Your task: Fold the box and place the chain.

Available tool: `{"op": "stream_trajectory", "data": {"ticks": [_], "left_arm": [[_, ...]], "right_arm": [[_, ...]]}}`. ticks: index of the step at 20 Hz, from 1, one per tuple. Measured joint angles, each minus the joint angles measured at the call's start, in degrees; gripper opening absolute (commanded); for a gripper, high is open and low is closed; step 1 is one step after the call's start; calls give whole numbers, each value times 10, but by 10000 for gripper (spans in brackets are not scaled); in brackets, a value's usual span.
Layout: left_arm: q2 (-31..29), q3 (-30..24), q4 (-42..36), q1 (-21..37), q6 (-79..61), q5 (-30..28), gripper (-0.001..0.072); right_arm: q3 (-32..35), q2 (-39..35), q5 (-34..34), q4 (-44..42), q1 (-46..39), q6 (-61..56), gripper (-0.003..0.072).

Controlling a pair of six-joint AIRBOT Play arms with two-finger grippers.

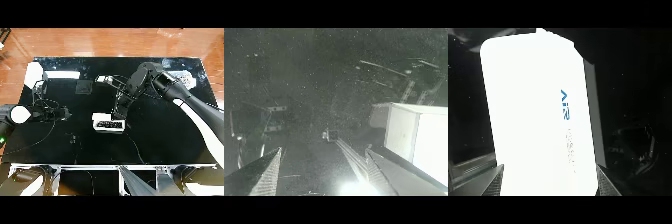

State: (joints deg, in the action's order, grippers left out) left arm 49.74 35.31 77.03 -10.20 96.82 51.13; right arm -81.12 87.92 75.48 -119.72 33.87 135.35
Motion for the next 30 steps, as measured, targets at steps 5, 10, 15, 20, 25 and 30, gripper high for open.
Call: {"op": "stream_trajectory", "data": {"ticks": [5,10,15,20,25,30], "left_arm": [[1,0,0,0,2,-4,621],[1,0,0,0,2,-5,621],[1,0,0,0,2,-4,621],[1,0,0,0,2,-3,621],[1,0,0,0,-3,-2,621],[1,0,2,0,-7,-1,621]], "right_arm": [[0,4,0,14,7,3,702],[0,5,-7,26,12,3,537],[0,5,-9,28,14,1,433],[0,5,-5,60,31,1,432],[0,5,-4,81,45,1,315],[0,5,-3,86,48,1,295]]}}
